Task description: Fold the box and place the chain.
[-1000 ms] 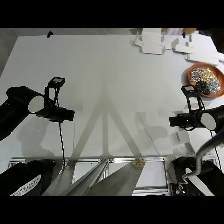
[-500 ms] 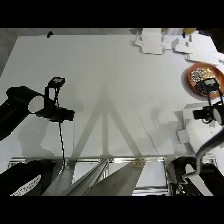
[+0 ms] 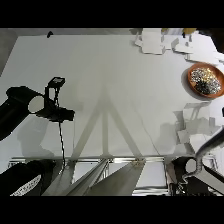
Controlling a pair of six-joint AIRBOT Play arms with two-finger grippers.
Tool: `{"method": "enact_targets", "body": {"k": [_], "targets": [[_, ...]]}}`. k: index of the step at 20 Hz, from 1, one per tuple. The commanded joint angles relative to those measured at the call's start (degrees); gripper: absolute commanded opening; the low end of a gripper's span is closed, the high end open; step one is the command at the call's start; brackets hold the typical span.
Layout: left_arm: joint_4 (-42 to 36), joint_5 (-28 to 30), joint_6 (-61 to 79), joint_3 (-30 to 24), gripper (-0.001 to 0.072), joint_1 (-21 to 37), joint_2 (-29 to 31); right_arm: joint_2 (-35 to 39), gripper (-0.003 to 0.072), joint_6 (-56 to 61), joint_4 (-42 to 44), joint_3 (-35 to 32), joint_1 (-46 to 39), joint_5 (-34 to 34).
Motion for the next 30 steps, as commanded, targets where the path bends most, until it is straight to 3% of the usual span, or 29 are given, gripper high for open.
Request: {"method": "enact_targets", "body": {"k": [1,4,8,11,13,15,17,22,26,30], "targets": [[0.02,0.02,0.02,0.0,0.0009,0.02,-0.04,-4.94,0.0537,-8.28,2.54,4.09,-6.78,1.86],[0.02,0.0,0.02,0.0,0.0009,0.02,-0.04,-7.61,0.0535,-15.91,6.47,4.09,-12.7,2.56],[0.02,0.0,0.02,0.0,0.0009,0.02,-0.04,-7.91,0.0486,-28.2,18.12,4.09,-15.19,2.43],[0.02,0.0,0.02,0.0,0.0009,0.02,-0.04,-8.9,0.0456,-30.34,19.63,4.09,-15.15,1.66],[0.02,0.0,0.02,0.0,0.0009,0.02,-0.04,-10.97,0.0425,-30.08,20.94,4.09,-15.15,4.76],[0.02,0.0,0.02,0.0,0.0009,0.02,-0.04,-12.79,0.0304,-28.96,22.69,4.09,-15.15,7.43],[0.02,0.0,0.02,0.0,0.0009,0.02,-0.02,-12.15,0.0033,-29.0,26.53,4.09,-14.99,8.74],[0.02,0.02,0.02,0.0,0.0009,0.02,-0.04,-4.07,0.0015,-29.0,31.91,4.09,-7.58,13.68],[0.0,0.02,0.02,0.0,0.0009,0.02,-0.04,3.8,0.0014,-31.76,51.98,3.45,1.7,16.2],[0.0,0.02,0.02,0.0,0.0009,0.02,-0.04,13.31,0.0014,-33.77,62.66,-4.39,13.16,15.39]]}}
